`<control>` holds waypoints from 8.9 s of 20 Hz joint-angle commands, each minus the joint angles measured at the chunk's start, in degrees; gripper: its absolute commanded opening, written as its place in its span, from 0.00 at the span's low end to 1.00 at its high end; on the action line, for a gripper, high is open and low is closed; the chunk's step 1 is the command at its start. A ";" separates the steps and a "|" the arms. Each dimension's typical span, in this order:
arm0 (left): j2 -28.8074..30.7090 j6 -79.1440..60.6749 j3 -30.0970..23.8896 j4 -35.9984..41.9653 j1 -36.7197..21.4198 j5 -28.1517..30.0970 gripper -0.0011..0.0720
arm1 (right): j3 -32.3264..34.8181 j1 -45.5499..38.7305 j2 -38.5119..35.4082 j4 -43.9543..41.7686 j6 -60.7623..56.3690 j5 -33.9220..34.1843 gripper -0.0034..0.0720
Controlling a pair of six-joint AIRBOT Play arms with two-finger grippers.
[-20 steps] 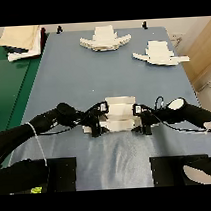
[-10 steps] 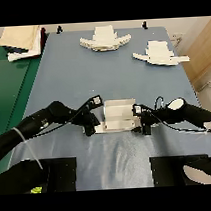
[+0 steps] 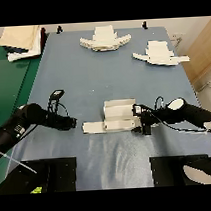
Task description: Fold the box.
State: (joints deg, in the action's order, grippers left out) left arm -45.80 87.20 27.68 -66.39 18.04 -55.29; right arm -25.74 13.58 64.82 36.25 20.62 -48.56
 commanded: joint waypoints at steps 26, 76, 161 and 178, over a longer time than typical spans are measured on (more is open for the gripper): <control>-10.93 -29.77 -5.05 53.88 6.27 10.60 0.71 | -0.02 0.00 -0.02 -0.02 -0.02 0.02 0.85; -37.09 49.05 35.89 -20.46 40.65 -4.85 0.39 | -0.02 0.00 -0.02 -0.02 -0.02 0.02 0.85; -23.39 -107.54 7.74 36.37 6.71 6.54 0.97 | -0.02 0.00 -0.02 -0.02 0.00 0.15 0.85; -27.71 -108.65 5.95 43.80 15.52 17.07 0.97 | -0.02 0.00 -0.02 -0.02 0.00 0.15 0.85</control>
State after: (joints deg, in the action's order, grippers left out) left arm -72.66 -21.45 33.56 -23.44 32.53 -40.53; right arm -25.74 13.58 64.82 36.25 20.62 -48.36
